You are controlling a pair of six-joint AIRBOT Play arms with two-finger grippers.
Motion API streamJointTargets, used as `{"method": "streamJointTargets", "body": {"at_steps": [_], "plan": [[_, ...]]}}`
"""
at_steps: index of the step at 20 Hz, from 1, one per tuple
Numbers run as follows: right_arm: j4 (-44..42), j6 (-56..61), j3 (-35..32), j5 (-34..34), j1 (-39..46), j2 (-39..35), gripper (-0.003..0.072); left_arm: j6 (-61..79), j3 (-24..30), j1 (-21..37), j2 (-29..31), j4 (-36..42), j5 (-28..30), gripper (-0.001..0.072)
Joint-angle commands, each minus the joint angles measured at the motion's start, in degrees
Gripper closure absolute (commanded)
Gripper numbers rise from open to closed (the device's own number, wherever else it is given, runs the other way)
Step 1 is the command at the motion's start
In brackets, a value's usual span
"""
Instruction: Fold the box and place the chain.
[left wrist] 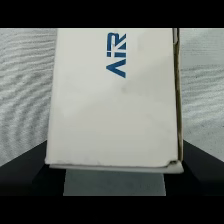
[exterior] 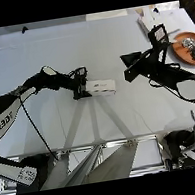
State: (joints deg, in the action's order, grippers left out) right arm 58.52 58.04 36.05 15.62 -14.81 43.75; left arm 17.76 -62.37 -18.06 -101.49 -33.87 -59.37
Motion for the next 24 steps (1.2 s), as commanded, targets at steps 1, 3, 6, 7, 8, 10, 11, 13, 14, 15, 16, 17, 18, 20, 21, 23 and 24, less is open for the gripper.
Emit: {"method": "streamJointTargets", "body": {"at_steps": [1,3,6,7,8,10,11,13,14,15,16,17,18,20,21,23,24], "plan": [[8.1,6.1,0.1,14.0,4.9,-1.6,0.0675,0.0,0.0,0.0,0.0,0.0,0.0,0.0298],[16.2,13.0,0.1,22.5,9.3,-1.6,0.0675,0.0,0.0,0.0,0.0,0.0,0.0,0.0298],[30.1,24.7,0.1,29.2,15.7,-1.6,0.0675,0.0,0.0,0.0,0.0,0.0,0.0,0.0298],[33.4,27.5,0.1,30.1,17.6,-1.6,0.0675,0.0,0.0,0.0,0.0,0.0,0.0,0.0298],[36.3,29.5,0.1,30.9,19.2,-1.6,0.0675,0.0,0.0,0.0,0.0,0.0,0.0,0.0298],[40.2,32.6,0.1,32.8,21.8,-1.6,0.0675,0.0,0.0,0.0,0.0,0.0,0.0,0.0298],[40.4,33.2,0.1,33.3,22.8,-1.6,0.0675,0.0,0.0,0.0,0.0,0.3,0.0,0.0298],[40.2,33.2,0.1,33.4,23.9,-1.6,0.0675,0.0,0.0,0.0,0.0,0.4,0.0,0.0297],[40.2,33.2,0.1,33.2,23.9,-1.6,0.0674,0.0,0.0,0.0,0.0,0.4,0.0,0.0298],[40.2,33.2,0.1,32.9,23.9,-1.6,0.0674,0.0,0.0,0.0,0.0,0.4,0.0,0.0298],[40.2,33.2,0.1,32.6,23.9,-1.6,0.0674,0.0,0.0,0.0,0.0,0.4,0.0,0.0298],[40.2,33.2,0.1,32.3,23.9,-1.6,0.0674,0.0,0.0,0.0,0.0,0.4,-0.1,0.0298],[40.2,33.1,0.1,32.1,23.9,-1.6,0.0674,0.0,0.0,0.0,0.0,0.4,-0.6,0.0298],[40.2,33.1,0.1,31.5,23.9,-1.6,0.0674,0.0,0.0,0.0,0.0,0.9,-0.2,0.0357],[40.2,33.1,0.1,31.5,23.9,-1.6,0.0674,0.0,0.0,0.0,0.0,1.0,0.2,0.051],[40.0,33.1,0.1,31.5,23.9,-1.6,0.0674,-0.6,0.0,0.1,0.4,0.7,0.1,0.0702],[40.0,33.1,0.1,31.5,23.9,-1.6,0.0674,-1.8,0.0,0.1,1.0,0.7,0.2,0.0702]]}}
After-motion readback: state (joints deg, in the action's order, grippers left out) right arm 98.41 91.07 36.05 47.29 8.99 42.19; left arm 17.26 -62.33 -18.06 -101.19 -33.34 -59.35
